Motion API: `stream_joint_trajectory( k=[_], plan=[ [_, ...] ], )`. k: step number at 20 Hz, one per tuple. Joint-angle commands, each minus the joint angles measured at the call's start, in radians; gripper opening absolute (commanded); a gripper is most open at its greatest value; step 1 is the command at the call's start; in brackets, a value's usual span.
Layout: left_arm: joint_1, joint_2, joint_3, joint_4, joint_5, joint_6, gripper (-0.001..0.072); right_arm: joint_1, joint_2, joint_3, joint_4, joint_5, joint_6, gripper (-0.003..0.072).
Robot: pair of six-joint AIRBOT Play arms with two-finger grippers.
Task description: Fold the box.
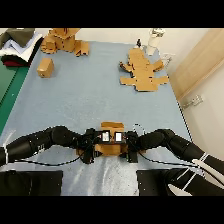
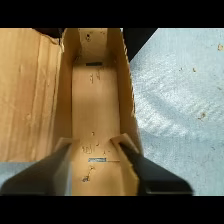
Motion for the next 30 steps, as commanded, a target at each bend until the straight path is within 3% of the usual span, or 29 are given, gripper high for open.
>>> stream_joint_trajectory(
  k=[1, 7, 8, 10, 14, 15, 18, 20, 22, 24, 27, 30],
  plan=[
    [-0.002, 0.0, -0.001, -0.002, -0.001, 0.0, 0.0605, 0.0, -0.001, 0.0, 0.0, 0.0, 0.0, 0.0448],
    [-0.002, 0.0, -0.001, 0.0, -0.007, 0.0, 0.0603, 0.0, -0.001, 0.0, 0.0, 0.0, 0.0, 0.0448],
    [-0.001, 0.0, -0.001, 0.006, -0.008, -0.001, 0.0563, 0.0, -0.001, 0.0, 0.0, 0.0, 0.0, 0.0448],
    [-0.001, 0.008, 0.0, 0.079, -0.008, -0.039, 0.0088, 0.0, -0.001, 0.0, 0.0, 0.0, 0.0, 0.0448],
    [0.001, 0.125, 0.024, 0.484, -0.058, -0.467, 0.0041, 0.0, -0.001, 0.0, 0.0, 0.0, 0.0, 0.0448],
    [0.001, 0.18, 0.031, 0.594, -0.104, -0.599, 0.0013, 0.0, -0.001, 0.0, 0.0, 0.0, 0.0, 0.0448],
    [0.001, 0.358, 0.037, 0.758, -0.278, -0.946, 0.0015, 0.0, -0.001, 0.0, 0.0, 0.0, 0.0, 0.0448],
    [0.002, 0.441, 0.033, 0.932, -0.374, -1.41, 0.0014, 0.0, -0.001, 0.0, 0.0, 0.0, 0.0, 0.0448],
    [0.034, 0.457, 0.004, 1.079, -0.507, -1.895, 0.0015, 0.0, -0.001, 0.0, 0.0, 0.0, 0.0, 0.0448],
    [0.097, 0.437, -0.048, 0.983, -0.531, -1.98, 0.0014, 0.0, -0.001, 0.0, 0.0, 0.0, 0.0, 0.0448],
    [0.177, 0.372, -0.115, 0.628, -0.391, -1.847, 0.0013, 0.0, -0.001, 0.0, 0.0, 0.0, 0.0, 0.0448],
    [0.187, 0.257, -0.136, 0.464, -0.311, -1.722, 0.0013, 0.0, -0.001, 0.0, 0.0, 0.0, 0.0, 0.0448]
  ],
)
